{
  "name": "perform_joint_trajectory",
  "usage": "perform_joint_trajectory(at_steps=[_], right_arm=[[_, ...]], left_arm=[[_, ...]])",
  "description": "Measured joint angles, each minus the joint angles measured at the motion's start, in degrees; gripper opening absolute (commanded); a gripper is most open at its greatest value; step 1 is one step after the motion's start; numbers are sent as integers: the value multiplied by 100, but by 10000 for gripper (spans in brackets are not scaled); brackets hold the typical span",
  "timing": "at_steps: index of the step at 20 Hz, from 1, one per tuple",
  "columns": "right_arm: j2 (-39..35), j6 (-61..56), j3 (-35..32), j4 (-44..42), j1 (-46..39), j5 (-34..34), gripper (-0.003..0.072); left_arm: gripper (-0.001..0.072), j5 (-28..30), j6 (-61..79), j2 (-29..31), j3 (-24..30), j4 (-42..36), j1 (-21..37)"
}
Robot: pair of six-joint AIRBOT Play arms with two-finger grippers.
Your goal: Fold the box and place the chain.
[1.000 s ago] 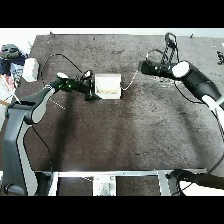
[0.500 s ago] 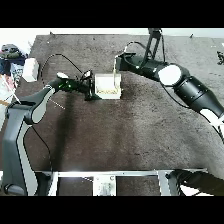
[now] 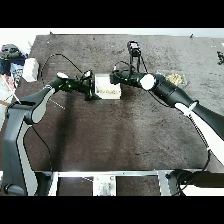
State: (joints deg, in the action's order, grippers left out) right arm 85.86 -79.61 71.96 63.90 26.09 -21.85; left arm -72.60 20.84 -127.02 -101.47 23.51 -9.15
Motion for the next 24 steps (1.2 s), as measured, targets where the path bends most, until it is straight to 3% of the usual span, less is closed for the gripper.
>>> perform_joint_trajectory(at_steps=[3, 4, 6, 10, 12, 14, 15, 24], right_arm=[[83, 160, -2, 450, -496, -490, 272], [105, 348, -4, 538, -669, -608, 225], [170, 1047, 0, 505, -997, -839, 226], [612, 3648, 0, -898, -1644, -1637, 228], [925, 4940, 50, -1733, -1825, -2085, 312], [1279, 5947, 210, -2275, -1928, -2494, 312], [1456, 6323, 334, -2465, -1965, -2634, 370], [2295, 8199, 1121, -2994, -1930, -3307, 372]], left_arm=[[394, 0, 0, 0, 0, 0, 0], [395, -2, 0, 0, 0, 0, 0], [395, 0, 0, 0, 0, 0, 0], [394, -2, 0, 0, 0, 0, 0], [395, 0, 0, 0, 0, 0, 0], [395, 0, 0, 0, 0, 0, 0], [394, -2, 0, 0, 0, 0, 0], [394, -2, 0, 0, 0, 2, 0]])
